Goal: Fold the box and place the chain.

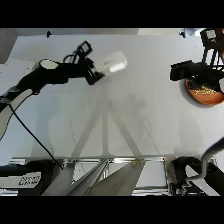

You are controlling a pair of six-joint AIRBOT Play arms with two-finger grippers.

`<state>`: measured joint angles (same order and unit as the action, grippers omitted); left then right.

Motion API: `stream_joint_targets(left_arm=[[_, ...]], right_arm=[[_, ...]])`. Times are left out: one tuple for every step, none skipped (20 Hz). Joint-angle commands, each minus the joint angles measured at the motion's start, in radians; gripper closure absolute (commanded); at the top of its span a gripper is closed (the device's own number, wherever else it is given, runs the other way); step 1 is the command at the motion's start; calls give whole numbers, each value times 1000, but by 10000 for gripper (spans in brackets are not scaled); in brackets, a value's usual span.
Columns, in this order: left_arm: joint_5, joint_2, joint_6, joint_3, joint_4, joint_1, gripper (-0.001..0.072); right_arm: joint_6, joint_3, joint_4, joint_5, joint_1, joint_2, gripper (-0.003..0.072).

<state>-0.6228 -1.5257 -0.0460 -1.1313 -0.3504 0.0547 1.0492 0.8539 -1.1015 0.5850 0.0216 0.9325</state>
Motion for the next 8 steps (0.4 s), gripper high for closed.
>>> stream_joint_targets(left_arm=[[146, 42, 59, -1, -2, -83, 701], [172, 45, 82, -1, -3, -113, 701], [194, 47, 111, -1, -3, -143, 701], [217, 46, 145, -1, -7, -175, 701], [237, 46, 169, 0, -10, -204, 701], [254, 46, 183, 0, -10, -236, 702], [261, 45, 190, 0, -26, -263, 702], [261, 45, 217, 0, -56, -290, 702]], right_arm=[[0, 1, 0, 0, -1, -1, 678], [0, 1, 0, 0, -1, 0, 678], [0, 1, 0, 0, -1, 0, 678], [0, 1, 0, 0, -1, -1, 678], [0, 1, 0, 0, -1, -1, 678], [0, 1, 0, 0, -1, 0, 678], [0, 1, 0, 0, -1, 0, 678], [0, 1, 0, 0, -1, -1, 678]])
